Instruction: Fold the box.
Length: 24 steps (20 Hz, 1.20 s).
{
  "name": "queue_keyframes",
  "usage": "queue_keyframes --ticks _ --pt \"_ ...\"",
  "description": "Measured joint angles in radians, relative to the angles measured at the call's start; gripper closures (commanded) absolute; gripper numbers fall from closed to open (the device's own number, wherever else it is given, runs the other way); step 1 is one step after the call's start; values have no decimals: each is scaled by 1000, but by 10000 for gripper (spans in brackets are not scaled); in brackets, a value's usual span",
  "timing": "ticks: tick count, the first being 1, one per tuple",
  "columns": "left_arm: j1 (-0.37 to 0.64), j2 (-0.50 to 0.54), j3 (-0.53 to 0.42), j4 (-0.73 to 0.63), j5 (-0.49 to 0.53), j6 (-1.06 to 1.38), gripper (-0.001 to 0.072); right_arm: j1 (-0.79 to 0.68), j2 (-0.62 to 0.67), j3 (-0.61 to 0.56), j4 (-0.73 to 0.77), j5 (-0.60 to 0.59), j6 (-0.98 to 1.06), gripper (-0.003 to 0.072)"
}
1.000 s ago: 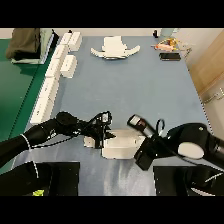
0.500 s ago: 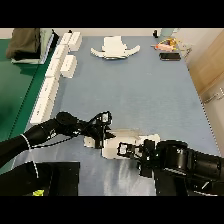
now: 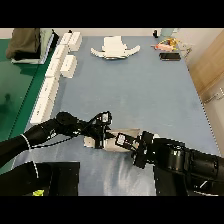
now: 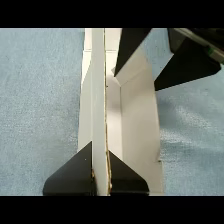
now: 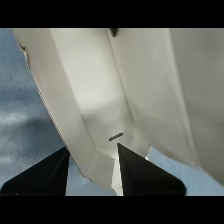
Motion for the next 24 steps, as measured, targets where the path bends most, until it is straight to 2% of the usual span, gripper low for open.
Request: queue_keyframes --ticks 1,3,5,6,7,15,19,24 --pt "0 0 0 0 0 0 694 -2 4 4 -18 8 41 223" --pt "0 0 0 0 0 0 694 -2 10 12 -42 23 113 85" --pt "0 0 0 0 0 0 694 -2 13 18 -58 36 179 81" --pt "0 0 0 0 0 0 694 -2 13 19 -66 40 204 11" --pt "0 0 0 0 0 0 694 -3 14 21 -71 45 221 -20" --pt "0 0 -1 0 0 0 694 -24 16 22 -101 63 232 -32" --pt "0 0 0 0 0 0 694 -135 26 14 -9 16 -3 -32" --pt "0 0 -1 0 0 0 694 -425 35 -13 393 -44 -620 -32"
